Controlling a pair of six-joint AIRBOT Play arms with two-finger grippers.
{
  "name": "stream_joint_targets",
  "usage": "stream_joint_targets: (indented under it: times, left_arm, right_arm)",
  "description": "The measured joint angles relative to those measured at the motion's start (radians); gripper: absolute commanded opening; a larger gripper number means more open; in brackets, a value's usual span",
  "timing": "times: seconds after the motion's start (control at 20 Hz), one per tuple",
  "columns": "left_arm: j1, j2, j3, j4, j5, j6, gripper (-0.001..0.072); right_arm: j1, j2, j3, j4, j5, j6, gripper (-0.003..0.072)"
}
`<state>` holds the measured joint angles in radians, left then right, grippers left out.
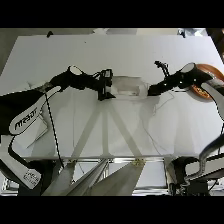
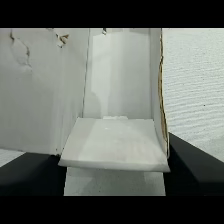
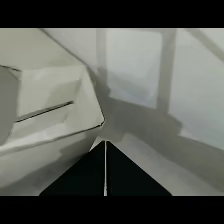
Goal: Fold the box and place the chain.
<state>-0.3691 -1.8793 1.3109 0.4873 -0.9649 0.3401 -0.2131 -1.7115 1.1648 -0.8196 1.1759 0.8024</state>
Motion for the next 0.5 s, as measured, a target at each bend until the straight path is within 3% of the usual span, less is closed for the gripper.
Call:
stream_joint_targets:
  times: [0.1, 0.5]
  left_arm:
    - [0.0, 0.0, 0.0, 0.0, 0.0, 0.0, 0.0421]
    - [0.0, 0.0, 0.0, 0.0, 0.0, 0.0, 0.0421]
  right_arm:
    - [0.002, 0.0, 0.0, 0.058, 0.021, -0.023, 0.0157]
    - [0.003, 0.0, 0.0, 0.158, 0.05, -0.052, 0.0205]
